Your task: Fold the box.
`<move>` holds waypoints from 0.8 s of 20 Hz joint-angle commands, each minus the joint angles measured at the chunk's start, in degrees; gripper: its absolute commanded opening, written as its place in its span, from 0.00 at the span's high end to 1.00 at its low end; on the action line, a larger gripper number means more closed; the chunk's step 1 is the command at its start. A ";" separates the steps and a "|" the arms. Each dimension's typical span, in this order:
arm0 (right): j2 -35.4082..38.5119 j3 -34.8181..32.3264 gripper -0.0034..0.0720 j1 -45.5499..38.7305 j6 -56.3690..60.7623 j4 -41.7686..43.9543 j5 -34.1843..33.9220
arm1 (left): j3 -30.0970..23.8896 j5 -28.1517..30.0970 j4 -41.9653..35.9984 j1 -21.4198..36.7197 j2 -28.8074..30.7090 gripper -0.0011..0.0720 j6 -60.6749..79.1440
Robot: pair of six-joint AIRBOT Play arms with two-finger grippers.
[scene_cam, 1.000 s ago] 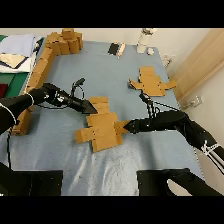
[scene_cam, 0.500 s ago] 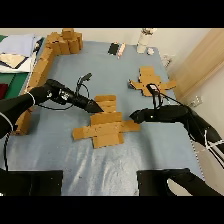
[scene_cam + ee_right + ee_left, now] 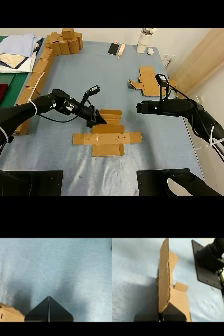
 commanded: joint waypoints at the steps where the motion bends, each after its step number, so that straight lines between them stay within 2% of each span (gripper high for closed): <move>1: 0.00 0.11 0.95 -0.02 0.90 1.16 0.15 | -3.13 0.90 -1.01 -0.20 0.66 0.97 5.33; 6: -0.33 0.11 0.95 -0.02 0.92 1.18 0.17 | -10.21 6.54 -13.60 -0.26 7.50 0.97 18.38; 10: -1.05 0.11 0.95 0.00 0.90 1.77 0.68 | -14.25 9.27 -13.44 -2.73 10.21 0.97 24.57; 13: -1.27 0.11 0.95 0.00 0.90 1.75 0.81 | -15.02 15.78 -11.80 -6.54 10.32 0.97 25.33; 16: -1.27 0.11 0.95 0.00 0.90 1.77 0.79 | -15.43 16.96 -11.74 -8.02 10.34 0.97 26.23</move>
